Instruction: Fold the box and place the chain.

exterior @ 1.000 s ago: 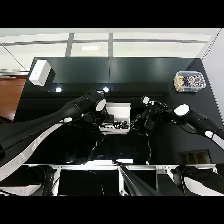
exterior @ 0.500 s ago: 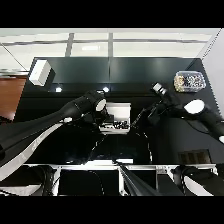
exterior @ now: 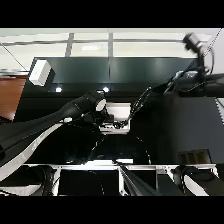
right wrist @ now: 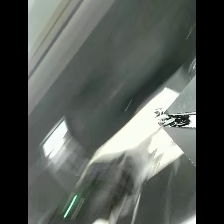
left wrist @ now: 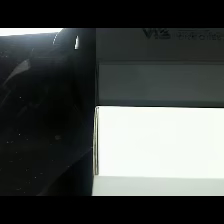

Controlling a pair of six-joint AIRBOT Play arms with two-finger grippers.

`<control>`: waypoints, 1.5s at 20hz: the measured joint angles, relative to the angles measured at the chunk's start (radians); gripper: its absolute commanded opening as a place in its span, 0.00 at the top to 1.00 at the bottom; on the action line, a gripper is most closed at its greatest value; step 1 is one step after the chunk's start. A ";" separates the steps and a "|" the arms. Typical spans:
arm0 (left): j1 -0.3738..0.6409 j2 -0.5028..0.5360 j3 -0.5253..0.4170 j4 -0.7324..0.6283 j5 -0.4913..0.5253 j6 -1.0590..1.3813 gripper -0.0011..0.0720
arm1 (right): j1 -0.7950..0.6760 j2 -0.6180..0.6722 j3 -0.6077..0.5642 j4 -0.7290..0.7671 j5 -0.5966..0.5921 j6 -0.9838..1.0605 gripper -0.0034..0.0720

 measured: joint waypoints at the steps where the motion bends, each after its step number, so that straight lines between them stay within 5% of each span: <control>1: 0.000 0.000 0.000 0.000 0.000 0.000 0.95 | 0.002 0.001 0.021 0.052 0.024 0.018 0.93; 7: 0.000 0.000 0.000 0.000 0.003 0.000 0.95 | 0.116 -0.023 0.047 0.188 0.049 0.085 0.93; 20: 0.000 0.000 0.000 0.000 0.004 0.000 0.95 | 0.262 -0.143 -0.153 0.048 -0.110 0.165 0.92; 21: 0.000 0.000 0.000 0.000 0.005 0.000 0.95 | 0.272 -0.148 -0.186 0.036 -0.142 0.171 0.89; 23: 0.000 0.000 0.000 0.000 0.007 0.000 0.95 | 0.288 -0.155 -0.239 0.026 -0.215 0.181 0.49; 30: 0.000 0.000 0.000 0.000 0.013 0.000 0.95 | 0.163 -0.124 -0.250 -0.161 -0.184 0.214 0.45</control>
